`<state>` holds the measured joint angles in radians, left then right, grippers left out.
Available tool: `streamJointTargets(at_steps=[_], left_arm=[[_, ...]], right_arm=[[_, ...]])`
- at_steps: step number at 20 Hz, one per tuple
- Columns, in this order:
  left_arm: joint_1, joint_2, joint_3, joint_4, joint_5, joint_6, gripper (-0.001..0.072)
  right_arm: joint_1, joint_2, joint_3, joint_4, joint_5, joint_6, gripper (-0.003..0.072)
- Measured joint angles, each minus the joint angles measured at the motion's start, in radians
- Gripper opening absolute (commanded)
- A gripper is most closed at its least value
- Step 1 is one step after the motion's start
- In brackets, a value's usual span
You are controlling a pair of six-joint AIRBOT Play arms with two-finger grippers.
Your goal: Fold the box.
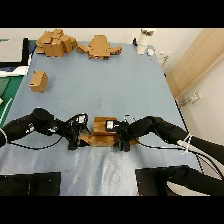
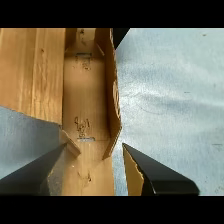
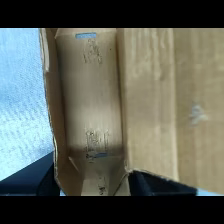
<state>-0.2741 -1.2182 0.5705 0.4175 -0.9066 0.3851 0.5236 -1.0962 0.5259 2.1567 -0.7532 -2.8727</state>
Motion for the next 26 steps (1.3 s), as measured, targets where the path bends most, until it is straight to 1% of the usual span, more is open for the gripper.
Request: streamJointTargets(at_steps=[2,3,8,10,11,12,13,20,21,22,26], left_arm=[[-0.009,-0.005,0.0,-0.005,0.006,0.0,0.0395],[-0.011,-0.007,0.0,-0.006,0.01,0.0,0.0379],[-0.017,-0.01,0.0,0.02,0.024,0.0,0.0375],[-0.019,-0.01,0.0,0.023,0.031,0.0,0.0283],[-0.02,-0.01,0.0,0.024,0.035,0.004,0.0283],[-0.021,-0.01,0.0,0.024,0.037,0.009,0.025],[-0.023,-0.01,0.0,0.023,0.039,0.013,0.0234],[-0.04,-0.01,0.0,-0.03,0.06,0.066,0.0232],[-0.046,-0.01,0.0,-0.037,0.067,0.071,0.0103],[-0.053,-0.01,0.0,-0.049,0.075,0.083,0.0052],[-0.076,-0.013,0.0,-0.074,0.089,0.122,0.0052]], right_arm=[[0.0,0.0,0.0,-0.001,-0.001,0.0,0.0512],[0.0,0.0,0.0,-0.001,-0.001,0.0,0.0512],[0.0,0.0,0.0,-0.002,-0.001,0.0,0.0512],[0.0,0.0,0.0,-0.002,-0.001,0.0,0.0512],[0.0,0.0,0.0,-0.002,-0.001,0.0,0.0512],[0.0,0.0,0.0,-0.002,-0.001,0.0,0.0512],[0.0,0.0,0.0,-0.002,-0.001,0.0,0.0512],[0.0,0.0,0.0,-0.003,0.0,0.0,0.0512],[0.0,0.0,0.0,-0.003,0.0,0.0,0.0512],[0.0,0.0,0.0,-0.003,0.0,0.0,0.0513],[0.0,0.0,0.0,-0.003,0.0,0.0,0.0512]])
